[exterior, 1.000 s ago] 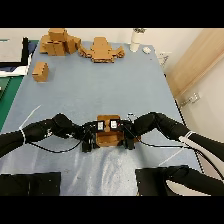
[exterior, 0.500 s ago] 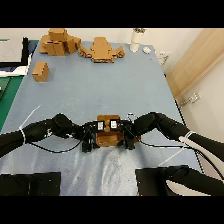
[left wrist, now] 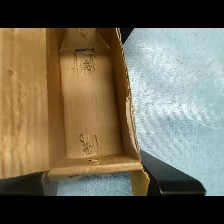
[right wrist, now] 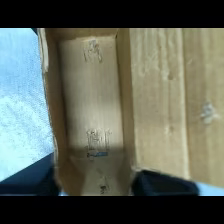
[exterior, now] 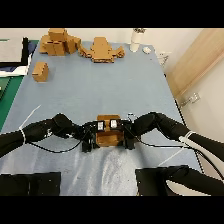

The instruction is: Fold the box.

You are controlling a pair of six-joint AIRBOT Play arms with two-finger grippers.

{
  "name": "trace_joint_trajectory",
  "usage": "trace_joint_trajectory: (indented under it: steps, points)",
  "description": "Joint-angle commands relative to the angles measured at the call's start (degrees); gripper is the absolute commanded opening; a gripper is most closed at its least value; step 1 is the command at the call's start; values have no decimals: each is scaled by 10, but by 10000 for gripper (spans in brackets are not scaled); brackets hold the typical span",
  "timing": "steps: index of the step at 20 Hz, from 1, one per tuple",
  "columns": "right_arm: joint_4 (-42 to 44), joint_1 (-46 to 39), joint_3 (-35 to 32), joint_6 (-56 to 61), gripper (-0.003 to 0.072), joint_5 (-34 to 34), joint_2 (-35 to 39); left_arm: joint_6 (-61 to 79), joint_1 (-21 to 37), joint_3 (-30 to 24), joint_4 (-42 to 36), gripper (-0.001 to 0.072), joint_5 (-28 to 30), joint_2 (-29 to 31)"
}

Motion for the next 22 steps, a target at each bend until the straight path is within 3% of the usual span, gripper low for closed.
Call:
trace_joint_trajectory:
  steps: [1,7,12,14,17,19,22]
  points:
    - [5,0,3,15,720,-17,3,0,0,1,0,385,0,0]
    - [-89,-4,14,150,720,-90,47,0,0,1,0,385,0,0]
    - [-142,-4,35,249,720,-237,124,0,0,1,0,385,0,0]
    - [-128,-4,37,290,720,-263,158,0,0,1,0,385,0,0]
    - [-38,-4,37,398,720,-277,197,0,0,1,0,385,0,0]
    - [17,-3,37,529,720,-290,214,0,0,1,0,385,0,0]
    - [25,0,37,706,720,-281,225,0,0,1,0,385,0,0]
